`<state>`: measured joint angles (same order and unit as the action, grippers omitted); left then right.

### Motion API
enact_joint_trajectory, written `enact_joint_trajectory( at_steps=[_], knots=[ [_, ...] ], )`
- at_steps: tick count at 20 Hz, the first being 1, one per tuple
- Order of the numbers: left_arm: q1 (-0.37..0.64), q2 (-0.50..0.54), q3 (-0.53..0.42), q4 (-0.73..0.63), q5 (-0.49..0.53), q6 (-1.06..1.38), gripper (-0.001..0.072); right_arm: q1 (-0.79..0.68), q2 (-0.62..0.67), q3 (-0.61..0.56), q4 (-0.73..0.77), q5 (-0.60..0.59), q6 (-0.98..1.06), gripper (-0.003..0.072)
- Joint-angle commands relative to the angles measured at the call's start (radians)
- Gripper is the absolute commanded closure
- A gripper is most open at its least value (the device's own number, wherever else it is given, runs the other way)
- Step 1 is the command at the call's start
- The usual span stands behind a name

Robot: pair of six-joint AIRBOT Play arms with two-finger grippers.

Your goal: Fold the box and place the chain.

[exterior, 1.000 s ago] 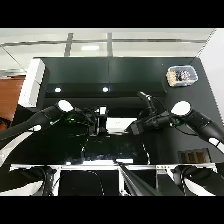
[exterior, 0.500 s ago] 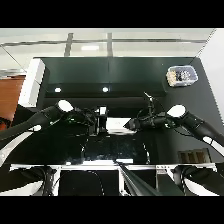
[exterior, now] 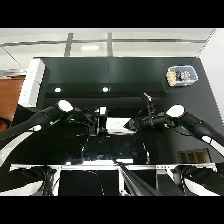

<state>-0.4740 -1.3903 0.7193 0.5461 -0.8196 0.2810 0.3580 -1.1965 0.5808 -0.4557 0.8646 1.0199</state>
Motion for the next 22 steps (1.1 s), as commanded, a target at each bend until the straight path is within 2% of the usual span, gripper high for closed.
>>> enact_joint_trajectory(
  at_steps=[1, 5, 6, 8, 9, 10, 13, 16, 18, 22],
  knots=[
    [0.0, 0.0, 0.001, -0.001, 0.0, 0.0, 0.0349, -0.006, 0.003, 0.013, 0.014, 0.033, 0.007, 0.0677],
    [0.0, 0.0, 0.003, -0.04, 0.008, -0.024, 0.0337, -0.092, 0.118, 0.103, 0.005, 0.246, -0.024, 0.0677],
    [0.0, 0.001, 0.01, -0.042, 0.008, -0.036, 0.0273, -0.138, 0.159, 0.113, 0.002, 0.306, -0.024, 0.0677],
    [0.0, 0.003, 0.031, -0.026, -0.002, -0.079, 0.0231, -0.255, 0.251, 0.116, -0.032, 0.429, -0.013, 0.0677],
    [0.0, 0.008, 0.047, 0.01, -0.016, -0.08, 0.0018, -0.322, 0.298, 0.116, -0.077, 0.486, 0.007, 0.0677],
    [0.001, 0.015, 0.064, 0.047, -0.036, -0.09, -0.0005, -0.386, 0.34, 0.116, -0.131, 0.53, 0.029, 0.0677],
    [0.002, 0.05, 0.125, 0.093, -0.171, -0.1, -0.0005, -0.564, 0.451, 0.115, -0.285, 0.599, 0.08, 0.0677],
    [-0.019, 0.081, 0.177, 0.064, -0.177, -0.108, -0.0005, -0.657, 0.489, 0.115, -0.312, 0.609, 0.086, 0.0676],
    [-0.053, 0.07, 0.212, 0.006, -0.135, -0.109, -0.0004, -0.665, 0.489, 0.115, -0.312, 0.587, 0.085, 0.0676],
    [-0.156, -0.02, 0.281, -0.011, 0.062, -0.224, -0.0004, -0.663, 0.489, 0.115, -0.312, 0.543, 0.083, 0.0677]
  ],
)
